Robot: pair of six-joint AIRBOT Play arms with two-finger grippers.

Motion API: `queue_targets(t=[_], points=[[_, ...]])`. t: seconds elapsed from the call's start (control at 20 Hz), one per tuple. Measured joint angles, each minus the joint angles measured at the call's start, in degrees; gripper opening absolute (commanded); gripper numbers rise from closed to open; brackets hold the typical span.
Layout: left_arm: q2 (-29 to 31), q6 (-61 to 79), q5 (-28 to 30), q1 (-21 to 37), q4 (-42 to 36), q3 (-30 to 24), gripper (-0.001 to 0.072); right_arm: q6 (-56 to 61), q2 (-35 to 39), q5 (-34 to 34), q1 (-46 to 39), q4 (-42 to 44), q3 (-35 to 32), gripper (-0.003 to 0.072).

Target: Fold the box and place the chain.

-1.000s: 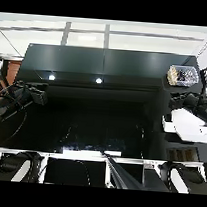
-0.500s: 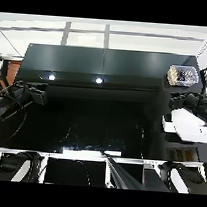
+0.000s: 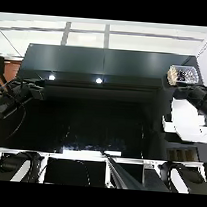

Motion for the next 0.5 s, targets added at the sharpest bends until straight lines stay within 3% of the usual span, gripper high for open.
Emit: queue_targets(t=[0.1,0.15,0.25,0.35,0.5], points=[[-3.1,-0.2,2.2,-0.5,-0.7,0.0,0.0709,0.0,-1.0,-3.2,0.0,1.9,0.0,0.0016],[-4.9,-0.1,2.6,-0.9,-0.9,0.3,0.0709,0.0,-1.9,-4.7,0.0,2.1,0.0,0.0072],[-8.0,0.0,2.1,-1.5,-0.8,1.0,0.0709,0.0,-4.3,-6.9,0.0,2.4,0.0,0.072],[-10.1,0.1,1.0,-1.8,-0.1,1.8,0.0709,0.5,-7.0,-6.9,-0.2,2.5,0.0,0.072],[-11.6,0.2,0.4,-2.1,1.4,2.9,0.0709,5.3,-10.0,-1.5,-3.4,-1.7,1.6,0.072]])
